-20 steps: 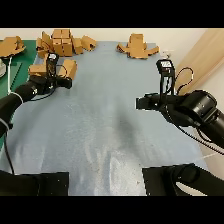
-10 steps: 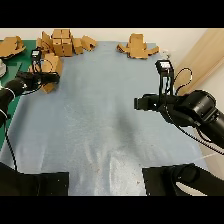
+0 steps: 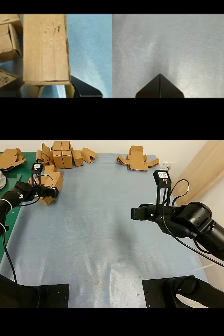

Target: Fold the box.

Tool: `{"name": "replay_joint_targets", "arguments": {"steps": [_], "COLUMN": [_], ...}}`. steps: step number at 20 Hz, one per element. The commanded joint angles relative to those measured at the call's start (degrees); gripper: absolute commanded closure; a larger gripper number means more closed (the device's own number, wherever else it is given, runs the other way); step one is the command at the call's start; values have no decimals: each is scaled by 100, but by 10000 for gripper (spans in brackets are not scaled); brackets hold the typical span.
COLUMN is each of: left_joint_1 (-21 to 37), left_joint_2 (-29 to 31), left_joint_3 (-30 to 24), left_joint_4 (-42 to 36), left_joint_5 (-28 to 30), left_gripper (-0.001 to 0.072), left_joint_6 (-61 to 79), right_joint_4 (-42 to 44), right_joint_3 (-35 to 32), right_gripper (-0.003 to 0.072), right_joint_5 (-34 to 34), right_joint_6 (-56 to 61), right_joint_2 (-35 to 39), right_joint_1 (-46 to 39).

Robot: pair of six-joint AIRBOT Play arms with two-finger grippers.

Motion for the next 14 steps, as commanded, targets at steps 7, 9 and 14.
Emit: {"name": "replay_joint_targets", "arguments": {"steps": [7,9,14], "left_joint_1": [11,11,11], "left_joint_2": [-7,-7,-7], "left_joint_3": [7,7,111], "left_joint_4": [219,219,188], "left_joint_5": [131,155,151], "left_gripper": [95,8,7], "left_joint_6": [-146,-146,-151], "right_joint_4": [225,225,225], "right_joint_3": [-2,-2,-2], "right_gripper": [688,688,687], "right_joint_5": [39,39,39], "right_joint_6": [0,0,0], "right_joint_2": [-127,-127,-127], "right_joint_1": [9,9,9]}}
